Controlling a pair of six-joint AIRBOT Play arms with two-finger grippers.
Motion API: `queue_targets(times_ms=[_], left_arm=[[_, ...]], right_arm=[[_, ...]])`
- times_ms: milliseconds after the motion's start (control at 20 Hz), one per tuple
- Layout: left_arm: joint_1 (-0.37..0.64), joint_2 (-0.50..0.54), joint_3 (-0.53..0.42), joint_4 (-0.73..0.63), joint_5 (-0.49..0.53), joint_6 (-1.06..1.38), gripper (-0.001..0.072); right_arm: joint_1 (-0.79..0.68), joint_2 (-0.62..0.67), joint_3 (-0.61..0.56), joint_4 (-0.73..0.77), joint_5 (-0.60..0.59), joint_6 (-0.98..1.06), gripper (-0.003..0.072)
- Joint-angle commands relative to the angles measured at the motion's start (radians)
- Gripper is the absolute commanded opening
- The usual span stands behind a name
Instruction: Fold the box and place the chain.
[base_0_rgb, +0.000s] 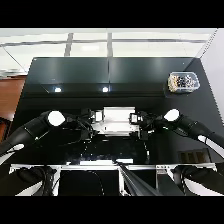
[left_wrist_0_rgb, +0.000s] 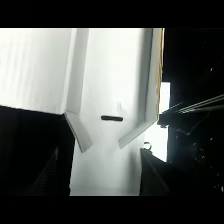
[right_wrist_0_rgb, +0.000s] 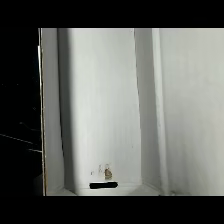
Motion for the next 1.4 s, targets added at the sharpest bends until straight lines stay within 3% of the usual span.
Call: queue_targets(times_ms=[0,50,200,850,1050,1300,1350], left_arm=[[-0.017,-0.02,0.001,-0.074,0.065,-0.006,0.0445],[-0.023,-0.02,0.001,-0.103,0.087,-0.006,0.039],[-0.031,-0.021,0.001,-0.123,0.075,-0.006,0.0331],[-0.037,-0.042,0.001,-0.229,0.056,0.009,0.0332],[-0.063,-0.082,0.002,-0.328,0.153,0.024,0.0332],[-0.072,-0.104,0.002,-0.327,0.136,0.025,0.033],[-0.072,-0.104,0.002,-0.326,0.133,0.04,0.0256]], right_arm=[[0.0,-0.001,0.0,0.0,0.0,0.0,0.0065],[0.0,-0.001,0.0,0.0,0.0,0.0,0.0065],[0.0,-0.001,0.0,0.0,0.0,0.0,0.0065],[0.0,-0.001,0.0,0.0,0.0,0.0,0.0065],[0.0,-0.001,0.0,0.0,0.0,0.0,0.0065],[0.0,-0.001,0.0,0.0,0.0,0.0,0.0065],[0.0,-0.001,0.0,0.0,0.0,0.0,0.0066]])
